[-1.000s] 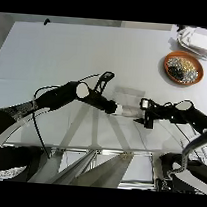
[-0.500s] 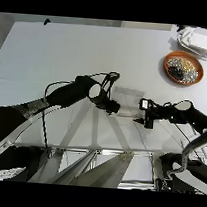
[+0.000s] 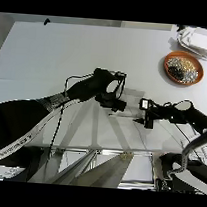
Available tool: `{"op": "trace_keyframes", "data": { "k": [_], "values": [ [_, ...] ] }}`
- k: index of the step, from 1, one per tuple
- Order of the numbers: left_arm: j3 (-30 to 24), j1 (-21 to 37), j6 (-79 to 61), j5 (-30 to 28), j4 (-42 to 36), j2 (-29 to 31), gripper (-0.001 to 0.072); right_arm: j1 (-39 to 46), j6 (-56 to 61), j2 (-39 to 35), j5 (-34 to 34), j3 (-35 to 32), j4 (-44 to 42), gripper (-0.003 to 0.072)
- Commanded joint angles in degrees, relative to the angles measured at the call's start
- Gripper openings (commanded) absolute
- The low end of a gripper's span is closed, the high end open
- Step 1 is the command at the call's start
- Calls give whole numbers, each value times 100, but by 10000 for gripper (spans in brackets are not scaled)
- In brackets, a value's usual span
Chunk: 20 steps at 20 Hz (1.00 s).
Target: Fold the box and place the chain.
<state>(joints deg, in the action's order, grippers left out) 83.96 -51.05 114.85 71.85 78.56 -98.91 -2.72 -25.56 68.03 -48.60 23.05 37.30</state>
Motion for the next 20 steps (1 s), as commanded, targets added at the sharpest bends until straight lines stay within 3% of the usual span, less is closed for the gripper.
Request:
{"op": "trace_keyframes", "data": {
  "k": [1,8,10,20],
  "values": [
    [264,7,704,426,225,-140,317,-2,2,-4,-2,4,-2,323],
    [264,-120,1615,413,186,-413,307,-2,2,-4,-2,4,-2,323],
    [264,-164,1759,369,186,-474,246,-2,2,-4,-2,4,-2,323],
    [254,-273,1764,85,299,-614,249,-2,4,-4,-2,4,-2,323]
  ]
}}
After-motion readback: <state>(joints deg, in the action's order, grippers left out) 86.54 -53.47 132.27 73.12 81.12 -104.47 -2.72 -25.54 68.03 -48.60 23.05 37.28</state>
